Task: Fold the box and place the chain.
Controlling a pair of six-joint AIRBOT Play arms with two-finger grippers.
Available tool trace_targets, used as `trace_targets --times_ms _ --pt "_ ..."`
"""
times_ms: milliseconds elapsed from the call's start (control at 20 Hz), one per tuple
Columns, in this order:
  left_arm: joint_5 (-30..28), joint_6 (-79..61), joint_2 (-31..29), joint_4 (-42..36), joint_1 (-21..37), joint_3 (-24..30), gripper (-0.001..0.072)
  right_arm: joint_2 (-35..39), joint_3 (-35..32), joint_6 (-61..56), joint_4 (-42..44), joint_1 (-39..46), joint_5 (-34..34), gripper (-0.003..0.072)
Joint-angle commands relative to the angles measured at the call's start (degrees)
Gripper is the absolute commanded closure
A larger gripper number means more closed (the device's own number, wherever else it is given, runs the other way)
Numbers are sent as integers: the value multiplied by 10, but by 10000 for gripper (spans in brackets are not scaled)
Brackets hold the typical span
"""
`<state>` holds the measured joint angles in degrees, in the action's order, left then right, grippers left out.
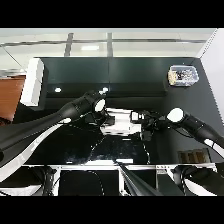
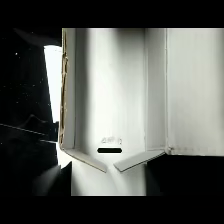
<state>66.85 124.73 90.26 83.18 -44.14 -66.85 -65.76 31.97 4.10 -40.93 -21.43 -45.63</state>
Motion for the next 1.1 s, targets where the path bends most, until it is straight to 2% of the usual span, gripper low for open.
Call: trace_targets --times_ms 0,50,100,150,450,600,700,800,850,900,950,1000,1050 --pt "1 1 0 1 0 0 684 9 0 -6 -7 -12 -1 347" --pt "1 1 0 1 0 0 684 8 0 -7 -6 -17 10 353" --pt "1 1 0 1 0 0 685 7 0 -7 6 -20 18 468" --pt "0 1 0 1 0 0 684 6 0 -6 22 -21 25 511" --pt "-2 1 0 1 0 0 685 -19 0 -6 119 -21 45 511" --pt "-3 1 0 1 0 0 684 -38 0 -7 135 -28 47 508" --pt "-2 1 0 1 0 0 684 -43 0 -11 135 -27 48 321" --pt "-2 1 0 1 0 0 684 -44 0 -13 135 -27 47 304" --pt "-2 1 0 1 0 0 684 -44 0 -13 135 -27 45 359" --pt "-2 1 0 1 0 0 684 -44 0 -14 135 -27 42 551" --pt "-2 1 0 1 0 0 684 -44 0 -14 135 -27 41 492" --pt "-2 1 0 1 0 0 685 -44 0 -14 139 -27 41 338" --pt "-2 1 0 1 0 0 684 -44 0 -14 139 -27 40 355"
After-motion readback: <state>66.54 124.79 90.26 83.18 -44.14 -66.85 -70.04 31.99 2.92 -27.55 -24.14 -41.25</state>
